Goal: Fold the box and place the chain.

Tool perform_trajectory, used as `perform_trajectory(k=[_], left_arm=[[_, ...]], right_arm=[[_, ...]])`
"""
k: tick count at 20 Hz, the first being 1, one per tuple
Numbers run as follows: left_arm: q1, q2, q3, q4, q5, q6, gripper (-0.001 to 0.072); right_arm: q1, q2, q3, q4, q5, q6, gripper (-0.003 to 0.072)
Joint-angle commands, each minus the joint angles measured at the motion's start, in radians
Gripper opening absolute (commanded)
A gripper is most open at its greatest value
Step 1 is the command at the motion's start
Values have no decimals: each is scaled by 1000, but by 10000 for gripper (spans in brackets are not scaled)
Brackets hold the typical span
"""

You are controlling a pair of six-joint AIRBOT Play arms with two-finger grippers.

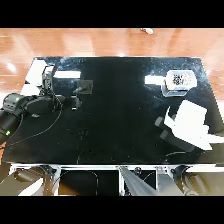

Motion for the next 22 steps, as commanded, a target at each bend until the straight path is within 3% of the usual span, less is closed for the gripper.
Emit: perform_trajectory(k=[1, 6, 12, 17, 22], left_arm=[[1, 0, 1, 0, 0, -1, 622], [1, 0, 2, 0, 12, -1, 622], [9, 0, 51, 16, 123, 4, 622], [135, -1, 80, 18, 151, 62, 622], [232, -20, 80, -56, 139, 142, 621]], right_arm=[[35, 17, -2, 27, 6, -22, 32], [160, 91, -19, 196, 4, -35, 32], [436, 264, -169, 379, -65, -39, 33], [784, 447, -266, 421, -264, 32, 32], [1215, 545, -313, 409, -607, 147, 32]])
